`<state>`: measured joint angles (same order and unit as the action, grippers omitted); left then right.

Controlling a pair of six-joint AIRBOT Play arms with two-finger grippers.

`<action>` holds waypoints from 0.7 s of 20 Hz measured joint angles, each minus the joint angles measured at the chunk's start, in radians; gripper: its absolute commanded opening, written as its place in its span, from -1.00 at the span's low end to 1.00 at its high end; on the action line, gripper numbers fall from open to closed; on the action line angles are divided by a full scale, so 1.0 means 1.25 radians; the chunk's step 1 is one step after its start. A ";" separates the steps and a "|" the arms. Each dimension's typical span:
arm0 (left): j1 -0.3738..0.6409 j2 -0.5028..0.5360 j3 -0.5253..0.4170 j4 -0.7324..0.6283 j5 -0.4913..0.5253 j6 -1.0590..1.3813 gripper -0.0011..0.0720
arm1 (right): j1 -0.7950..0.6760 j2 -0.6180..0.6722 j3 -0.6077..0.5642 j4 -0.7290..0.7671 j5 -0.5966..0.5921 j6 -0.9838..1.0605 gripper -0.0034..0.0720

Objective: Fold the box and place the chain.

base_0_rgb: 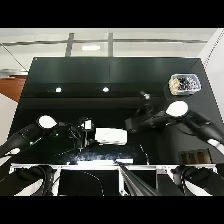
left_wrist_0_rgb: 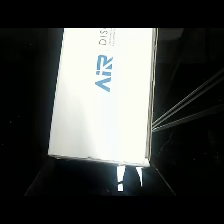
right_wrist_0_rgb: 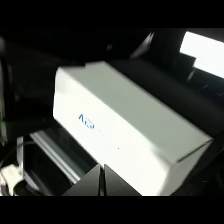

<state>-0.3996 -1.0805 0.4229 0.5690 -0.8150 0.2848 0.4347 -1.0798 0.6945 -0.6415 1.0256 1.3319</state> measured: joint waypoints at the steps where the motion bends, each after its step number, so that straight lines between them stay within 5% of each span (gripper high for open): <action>1: 0.000 0.000 0.000 0.000 0.000 0.000 0.36 | -0.042 0.031 0.002 -0.031 0.006 0.009 -0.80; 2: 0.000 0.000 0.000 0.000 0.000 0.000 0.49 | -0.084 0.057 0.004 -0.059 0.013 0.017 -0.80; 3: 0.000 0.000 0.000 0.000 0.002 0.000 1.00 | -0.129 0.082 0.005 -0.081 0.023 0.021 -0.80; 8: 0.001 0.013 0.005 0.005 0.006 -0.027 0.99 | -0.287 0.140 0.009 -0.154 0.100 0.034 -0.80; 14: 0.001 0.112 0.045 0.141 -0.040 -0.253 0.98 | -0.329 0.152 0.009 -0.178 0.128 0.038 -0.80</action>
<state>-0.3988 -0.9405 0.4797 0.7452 -0.8654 -0.0315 0.0231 -0.8894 0.7052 -0.8642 1.1862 1.3796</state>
